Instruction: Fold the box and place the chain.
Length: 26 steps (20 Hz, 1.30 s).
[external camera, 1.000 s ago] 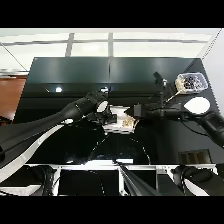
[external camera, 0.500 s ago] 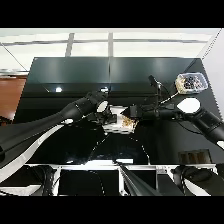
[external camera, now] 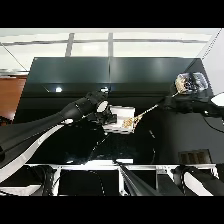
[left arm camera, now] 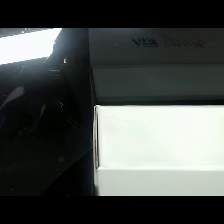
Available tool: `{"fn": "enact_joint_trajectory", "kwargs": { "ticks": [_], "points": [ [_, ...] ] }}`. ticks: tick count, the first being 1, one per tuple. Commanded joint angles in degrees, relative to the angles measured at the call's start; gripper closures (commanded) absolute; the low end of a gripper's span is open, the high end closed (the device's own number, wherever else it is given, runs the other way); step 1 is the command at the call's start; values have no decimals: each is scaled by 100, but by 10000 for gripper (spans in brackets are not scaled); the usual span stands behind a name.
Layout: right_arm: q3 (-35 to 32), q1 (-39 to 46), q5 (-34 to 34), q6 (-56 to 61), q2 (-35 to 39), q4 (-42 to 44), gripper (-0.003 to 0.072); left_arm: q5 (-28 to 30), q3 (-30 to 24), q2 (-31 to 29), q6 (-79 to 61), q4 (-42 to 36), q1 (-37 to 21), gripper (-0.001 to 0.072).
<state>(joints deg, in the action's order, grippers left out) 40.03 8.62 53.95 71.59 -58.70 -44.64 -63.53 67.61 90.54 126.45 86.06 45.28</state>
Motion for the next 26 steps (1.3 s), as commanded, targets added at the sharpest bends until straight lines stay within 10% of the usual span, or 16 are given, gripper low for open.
{"fn": "enact_joint_trajectory", "kwargs": {
  "ticks": [1,5,14,17,26],
  "points": [
    [-114,675,-1287,1021,-127,-1290,-15,4,0,0,0,2,-4,676],
    [-28,693,-2653,1882,-901,-1150,-15,4,0,0,0,4,-4,677],
    [1674,678,-2107,2293,-2975,-782,-10,7,0,0,0,2,-4,676],
    [1735,686,-2009,2238,-3001,-769,583,20,0,0,0,2,-4,676],
    [2712,664,-223,461,-898,-765,661,46,0,0,0,4,-4,676]
  ]
}}
